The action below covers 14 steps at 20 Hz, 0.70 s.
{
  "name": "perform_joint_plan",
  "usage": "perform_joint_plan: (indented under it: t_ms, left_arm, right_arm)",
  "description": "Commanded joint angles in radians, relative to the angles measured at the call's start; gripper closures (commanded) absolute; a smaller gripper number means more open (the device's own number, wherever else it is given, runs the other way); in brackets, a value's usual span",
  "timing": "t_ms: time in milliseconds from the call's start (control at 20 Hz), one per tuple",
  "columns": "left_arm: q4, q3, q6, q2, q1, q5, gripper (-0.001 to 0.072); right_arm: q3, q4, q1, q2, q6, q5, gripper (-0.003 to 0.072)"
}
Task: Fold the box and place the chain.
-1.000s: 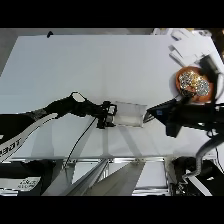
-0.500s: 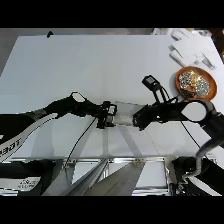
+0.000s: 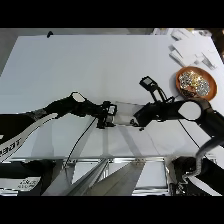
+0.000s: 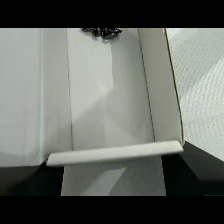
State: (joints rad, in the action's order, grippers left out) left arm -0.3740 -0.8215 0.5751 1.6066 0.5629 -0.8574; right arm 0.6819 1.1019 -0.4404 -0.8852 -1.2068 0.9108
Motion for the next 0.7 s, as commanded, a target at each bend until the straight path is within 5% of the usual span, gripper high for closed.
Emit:
perform_joint_plan:
  t_ms: [0, 100, 300, 350, 400, 450, 650]
  left_arm:
    - [0.000, -0.001, 0.000, 0.000, 0.000, 0.000, 0.0638]
    - [0.000, -0.001, 0.000, 0.000, 0.000, 0.000, 0.0638]
    - [0.000, -0.001, 0.000, 0.000, 0.000, 0.000, 0.0638]
    - [0.000, -0.001, 0.000, 0.000, 0.000, 0.000, 0.0638]
    - [0.000, -0.001, 0.000, 0.000, 0.000, 0.000, 0.0638]
    - [0.000, -0.001, 0.000, 0.000, 0.000, 0.000, 0.0638]
    - [0.000, -0.001, 0.000, 0.000, 0.000, 0.000, 0.0638]
  right_arm:
    - [0.013, 0.126, 0.121, 0.114, -0.056, 0.104, 0.0560]
    - [0.011, 0.258, 0.218, 0.130, -0.079, 0.145, 0.0672]
    - [-0.019, 0.315, 0.341, 0.045, -0.158, 0.111, 0.0671]
    - [-0.021, 0.316, 0.347, 0.004, -0.159, 0.109, 0.0607]
    - [-0.021, 0.316, 0.347, -0.033, -0.159, 0.106, 0.0429]
    - [-0.021, 0.316, 0.347, -0.072, -0.160, 0.097, 0.0363]
    - [-0.021, 0.424, 0.347, -0.191, -0.261, 0.071, 0.0404]
